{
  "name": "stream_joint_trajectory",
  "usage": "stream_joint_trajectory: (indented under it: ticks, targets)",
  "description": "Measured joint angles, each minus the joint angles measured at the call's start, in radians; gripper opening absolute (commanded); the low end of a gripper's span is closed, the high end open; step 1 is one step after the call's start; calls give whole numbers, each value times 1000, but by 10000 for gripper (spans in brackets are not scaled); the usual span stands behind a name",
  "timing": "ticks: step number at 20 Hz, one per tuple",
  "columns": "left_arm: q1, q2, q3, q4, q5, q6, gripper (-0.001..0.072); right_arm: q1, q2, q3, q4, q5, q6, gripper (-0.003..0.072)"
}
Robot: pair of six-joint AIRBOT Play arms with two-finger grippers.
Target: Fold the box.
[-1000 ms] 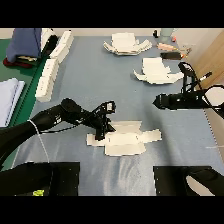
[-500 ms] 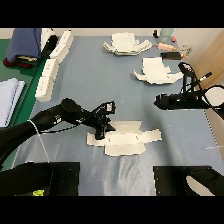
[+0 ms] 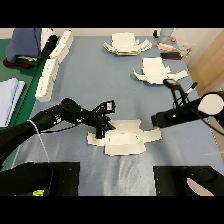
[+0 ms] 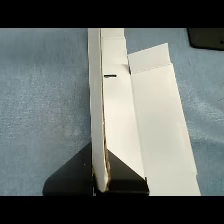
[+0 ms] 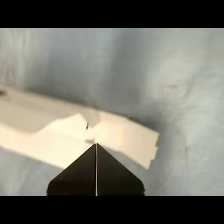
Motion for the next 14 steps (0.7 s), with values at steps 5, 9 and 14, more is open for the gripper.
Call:
stream_joint_trajectory:
  ticks: [5, 9, 14]
  targets:
    - [-1, 0, 0, -2, -15, -4, 15, 332, 84, -127, -129, 9, -75, 1]
    - [-1, 0, 0, -8, -39, -4, 15, 495, 111, -193, -232, -23, -75, 2]
    - [-1, 0, 0, -11, -45, -3, 15, 551, 119, -214, -279, -75, -91, 168]
